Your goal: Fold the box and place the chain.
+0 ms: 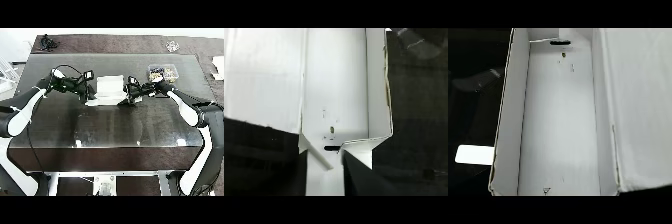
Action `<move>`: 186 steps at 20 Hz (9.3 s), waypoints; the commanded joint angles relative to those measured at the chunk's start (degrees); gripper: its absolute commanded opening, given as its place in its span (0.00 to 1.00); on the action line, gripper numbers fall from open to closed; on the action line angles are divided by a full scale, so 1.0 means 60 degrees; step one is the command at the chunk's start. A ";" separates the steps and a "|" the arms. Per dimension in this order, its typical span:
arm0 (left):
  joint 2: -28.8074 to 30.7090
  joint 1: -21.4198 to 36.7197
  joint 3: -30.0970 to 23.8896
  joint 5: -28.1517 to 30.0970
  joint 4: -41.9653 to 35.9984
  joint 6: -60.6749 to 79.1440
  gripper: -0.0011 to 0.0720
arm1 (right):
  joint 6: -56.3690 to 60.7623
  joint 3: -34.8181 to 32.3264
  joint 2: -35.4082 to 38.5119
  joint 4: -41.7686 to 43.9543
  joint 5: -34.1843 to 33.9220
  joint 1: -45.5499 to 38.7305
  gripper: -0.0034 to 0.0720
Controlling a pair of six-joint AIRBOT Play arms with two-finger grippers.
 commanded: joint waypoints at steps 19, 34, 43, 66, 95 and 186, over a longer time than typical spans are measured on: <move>-0.0324 -0.0543 -0.0066 0.0863 -0.0652 0.0546 0.37 | 0.0004 0.0000 -0.0004 0.0004 -0.0004 0.0004 0.83; -0.0357 -0.0539 -0.0073 0.0783 -0.1213 0.1005 0.88 | 0.0004 0.0000 -0.0004 0.0004 -0.0007 0.0004 0.83; -0.0357 -0.0539 -0.0546 0.1107 -0.1366 0.1268 0.88 | 0.0004 0.0000 -0.0004 0.0004 -0.0004 0.0004 0.83; 0.1344 0.1585 -0.0627 -0.0754 -0.2226 -0.0186 0.03 | 0.0000 0.0000 -0.0004 0.0004 -0.0007 0.0004 0.83; 0.2368 0.2291 -0.3610 0.1326 -0.0109 -1.1817 0.04 | 0.0004 0.0000 -0.0004 0.0004 -0.0007 0.0004 0.83; 0.0962 -0.0273 -0.0951 0.0678 -0.0484 -1.5555 1.00 | 0.0004 0.0000 -0.0004 0.0004 -0.0004 0.0004 0.83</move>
